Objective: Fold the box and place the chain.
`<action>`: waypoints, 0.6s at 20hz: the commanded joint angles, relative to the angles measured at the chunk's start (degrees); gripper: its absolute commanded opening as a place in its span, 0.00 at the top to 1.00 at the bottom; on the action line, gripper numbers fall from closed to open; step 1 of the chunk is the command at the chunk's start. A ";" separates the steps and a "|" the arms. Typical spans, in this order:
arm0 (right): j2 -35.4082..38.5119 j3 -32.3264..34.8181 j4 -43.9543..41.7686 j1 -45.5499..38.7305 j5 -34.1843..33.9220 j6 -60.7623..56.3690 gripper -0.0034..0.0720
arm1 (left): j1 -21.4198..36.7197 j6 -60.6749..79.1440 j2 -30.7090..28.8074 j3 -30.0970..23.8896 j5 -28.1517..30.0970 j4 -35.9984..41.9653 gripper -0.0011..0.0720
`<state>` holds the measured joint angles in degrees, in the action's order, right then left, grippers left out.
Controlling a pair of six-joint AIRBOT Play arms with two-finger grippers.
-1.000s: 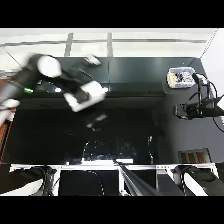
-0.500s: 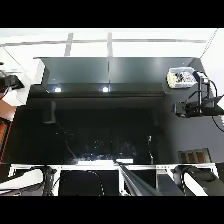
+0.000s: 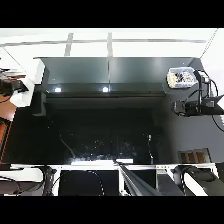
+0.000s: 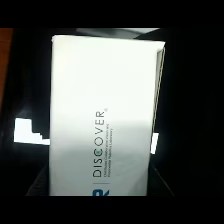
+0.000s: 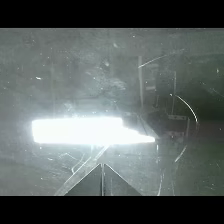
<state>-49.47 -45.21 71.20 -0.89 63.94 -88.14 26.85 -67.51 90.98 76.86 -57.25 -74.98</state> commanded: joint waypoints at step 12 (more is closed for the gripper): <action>0.00 0.00 -1.14 0.11 -1.90 0.13 0.93 | -3.96 -3.76 7.82 19.65 -9.01 1.97 0.02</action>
<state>-49.47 -45.21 70.17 -0.86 62.67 -88.16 23.14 -67.02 98.59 88.90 -58.24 -73.10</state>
